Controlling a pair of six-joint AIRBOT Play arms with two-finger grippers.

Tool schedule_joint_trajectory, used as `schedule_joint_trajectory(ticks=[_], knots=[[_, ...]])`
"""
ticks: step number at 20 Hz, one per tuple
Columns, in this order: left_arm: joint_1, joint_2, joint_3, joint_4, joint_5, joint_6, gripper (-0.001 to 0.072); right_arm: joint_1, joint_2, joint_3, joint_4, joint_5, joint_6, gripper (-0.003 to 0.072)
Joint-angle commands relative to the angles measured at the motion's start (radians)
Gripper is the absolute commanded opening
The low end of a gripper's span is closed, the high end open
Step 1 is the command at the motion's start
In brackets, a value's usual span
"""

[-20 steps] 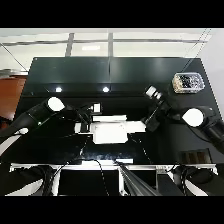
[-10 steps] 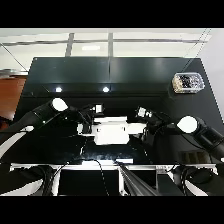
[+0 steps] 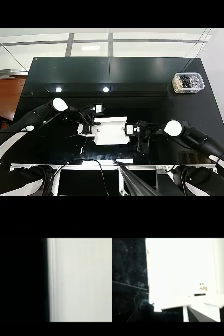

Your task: Fold the box and place the chain.

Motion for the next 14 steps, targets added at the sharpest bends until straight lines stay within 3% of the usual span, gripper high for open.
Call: schedule_joint_trajectory(ticks=[1,14], knots=[[0.000,0.000,-0.001,0.000,0.000,-0.002,0.0031,0.026,-0.019,0.000,0.005,-0.049,-0.037,0.0712],[0.000,0.000,-0.001,0.000,-0.002,-0.032,0.0032,0.061,-0.089,0.000,0.100,-0.127,-0.129,0.0704]])
